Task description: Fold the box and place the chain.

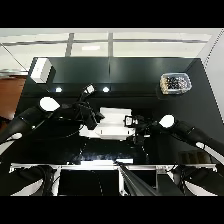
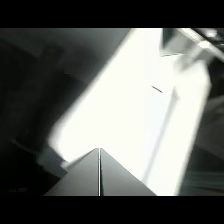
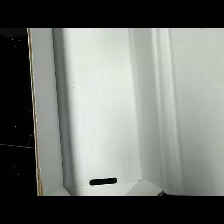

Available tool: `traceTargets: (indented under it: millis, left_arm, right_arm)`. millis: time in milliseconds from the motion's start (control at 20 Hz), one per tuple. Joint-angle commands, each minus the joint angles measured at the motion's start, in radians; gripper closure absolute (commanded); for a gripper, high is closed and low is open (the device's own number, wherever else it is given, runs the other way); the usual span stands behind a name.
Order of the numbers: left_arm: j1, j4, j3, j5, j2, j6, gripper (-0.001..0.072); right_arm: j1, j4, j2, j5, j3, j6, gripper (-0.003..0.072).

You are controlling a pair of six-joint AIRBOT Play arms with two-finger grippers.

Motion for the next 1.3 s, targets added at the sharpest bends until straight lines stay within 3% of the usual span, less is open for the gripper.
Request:
traceTargets:
  millis: [0,350,500,650,700,850,900,1050,1150,1250]
  left_arm:
    - [-0.02,-0.016,0.0,0.084,-0.068,-0.001,0.0679]
    - [-0.027,0.01,0.0,0.07,-0.135,-0.001,0.068]
    - [-0.017,0.063,0.014,0.059,-0.122,-0.002,0.0679]
    - [0.049,0.142,0.047,-0.013,-0.057,-0.029,0.0675]
    - [0.077,0.156,0.053,-0.048,-0.026,-0.028,0.0614]
    - [0.156,0.201,0.056,-0.166,0.068,-0.029,0.005]
    - [0.179,0.217,0.056,-0.22,0.09,-0.042,-0.0002]
    - [0.21,0.238,0.048,-0.337,0.103,-0.164,-0.0002]
    - [0.192,0.242,0.003,-0.34,0.103,-0.16,-0.0002]
    - [0.153,0.278,-0.059,-0.28,0.103,-0.063,-0.0001]
  right_arm:
    - [0.0,0.0,0.0,0.0,0.0,0.0,0.0209]
    - [0.0,0.0,0.0,0.0,0.0,0.0,0.0209]
    - [0.0,0.0,0.0,0.0,0.0,0.0,0.0209]
    - [0.0,0.0,0.0,0.0,0.0,-0.001,0.0209]
    - [0.0,0.0,0.0,0.0,0.0,-0.001,0.0209]
    - [0.0,0.0,0.0,0.0,0.0,-0.001,0.0209]
    - [0.0,0.0,0.0,0.0,0.0,0.0,0.0209]
    - [0.0,0.0,0.0,-0.004,0.0,0.0,0.0209]
    - [0.0,0.0,0.0,-0.004,0.0,-0.001,0.0209]
    - [0.0,0.0,0.0,-0.006,0.0,0.0,0.0209]
